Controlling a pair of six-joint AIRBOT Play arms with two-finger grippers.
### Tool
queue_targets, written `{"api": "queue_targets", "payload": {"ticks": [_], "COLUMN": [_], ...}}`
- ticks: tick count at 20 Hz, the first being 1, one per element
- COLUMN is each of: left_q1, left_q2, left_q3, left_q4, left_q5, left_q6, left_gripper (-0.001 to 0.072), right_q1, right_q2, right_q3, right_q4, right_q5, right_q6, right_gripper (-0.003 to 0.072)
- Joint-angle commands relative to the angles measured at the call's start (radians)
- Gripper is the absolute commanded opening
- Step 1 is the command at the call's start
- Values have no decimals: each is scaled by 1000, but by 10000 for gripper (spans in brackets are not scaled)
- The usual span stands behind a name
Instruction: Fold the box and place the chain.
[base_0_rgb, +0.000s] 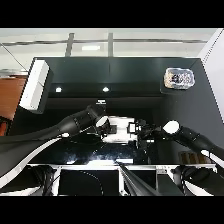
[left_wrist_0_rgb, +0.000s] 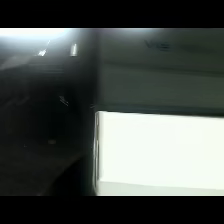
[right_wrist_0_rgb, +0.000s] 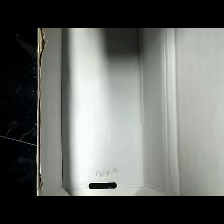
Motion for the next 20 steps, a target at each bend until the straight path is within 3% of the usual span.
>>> {"api": "queue_targets", "payload": {"ticks": [1, 3, 5, 9, 12, 15, 16, 17, 19, 20], "left_q1": [0, 0, 0, 0, 0, 0, 0, 0, 0, 0], "left_q2": [0, 0, 0, 0, 0, 0, 0, 0, 0, 0], "left_q3": [1, 1, 1, 1, 1, 1, 1, 1, 1, 1], "left_q4": [2, 3, 3, 11, 11, 10, 10, 10, 10, 10], "left_q5": [12, 9, -8, -32, -31, -29, -29, -29, -28, -28], "left_q6": [-4, -4, -1, 0, 0, 0, 0, 0, 0, 0], "left_gripper": [34, 33, 34, 33, 33, 33, 33, 33, 33, 33], "right_q1": [0, 0, 0, -3, -23, -38, -34, -29, -14, -4], "right_q2": [0, 0, 7, 72, 135, 153, 153, 153, 152, 148], "right_q3": [0, 0, 0, 7, 26, 32, 32, 32, 31, 31], "right_q4": [1, 1, -18, -139, -218, -201, -195, -185, -159, -138], "right_q5": [0, 0, 1, 14, 95, 106, 106, 106, 105, 106], "right_q6": [3, 3, 8, 81, 142, 149, 149, 149, 149, 154], "right_gripper": [537, 539, 708, 700, 700, 698, 588, 527, 522, 332]}}
